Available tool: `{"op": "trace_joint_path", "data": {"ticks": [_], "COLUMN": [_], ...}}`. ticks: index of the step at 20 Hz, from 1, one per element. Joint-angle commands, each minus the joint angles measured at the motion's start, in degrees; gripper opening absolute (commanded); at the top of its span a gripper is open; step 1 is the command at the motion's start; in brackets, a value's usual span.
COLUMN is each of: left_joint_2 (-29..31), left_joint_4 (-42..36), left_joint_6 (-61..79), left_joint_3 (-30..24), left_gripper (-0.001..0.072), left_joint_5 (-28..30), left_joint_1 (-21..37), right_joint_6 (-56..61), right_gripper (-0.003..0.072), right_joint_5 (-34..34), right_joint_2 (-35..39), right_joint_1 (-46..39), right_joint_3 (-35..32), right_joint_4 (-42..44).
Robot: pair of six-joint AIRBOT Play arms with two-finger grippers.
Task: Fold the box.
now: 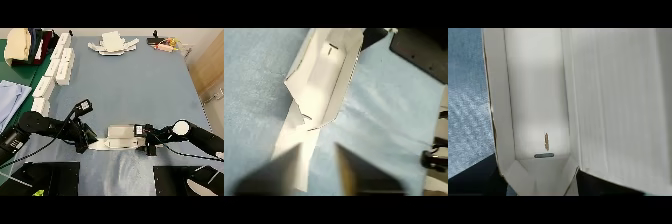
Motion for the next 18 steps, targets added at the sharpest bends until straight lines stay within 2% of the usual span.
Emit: {"op": "trace_joint_path", "data": {"ticks": [1, 4, 7, 10, 15, 17, 18], "left_joint_2": [0.2, 0.1, -1.6, -6.4, -14.2, -15.9, -16.5], "left_joint_4": [0.5, -1.0, -3.5, -4.0, -10.4, -10.7, -10.7], "left_joint_6": [7.2, 15.5, 20.6, 24.6, 30.8, 30.9, 30.9], "left_joint_3": [-5.3, -9.4, -10.3, -10.3, -9.1, -8.0, -7.6], "left_gripper": [0.0673, 0.0674, 0.0674, 0.0672, 0.0663, 0.0396, 0.0341], "left_joint_5": [7.4, 13.3, 17.5, 19.6, 26.9, 27.3, 27.2], "left_joint_1": [-0.5, -2.0, -5.8, -9.0, -12.5, -13.2, -13.2], "right_joint_6": [0.0, 0.0, 0.0, 0.0, 0.0, 0.0, 0.0], "right_gripper": [0.0506, 0.0505, 0.0506, 0.0505, 0.0505, 0.0505, 0.0506], "right_joint_5": [0.0, 0.0, 0.0, 0.0, 0.0, 0.0, 0.0], "right_joint_2": [0.0, 0.0, 0.0, 0.0, 0.0, 0.0, 0.0], "right_joint_1": [0.0, 0.0, 0.0, 0.0, 0.0, 0.0, 0.0], "right_joint_3": [0.0, 0.0, 0.0, 0.0, 0.0, 0.0, 0.0], "right_joint_4": [0.0, 0.0, 0.0, 0.0, 0.0, 0.0, 0.0]}}
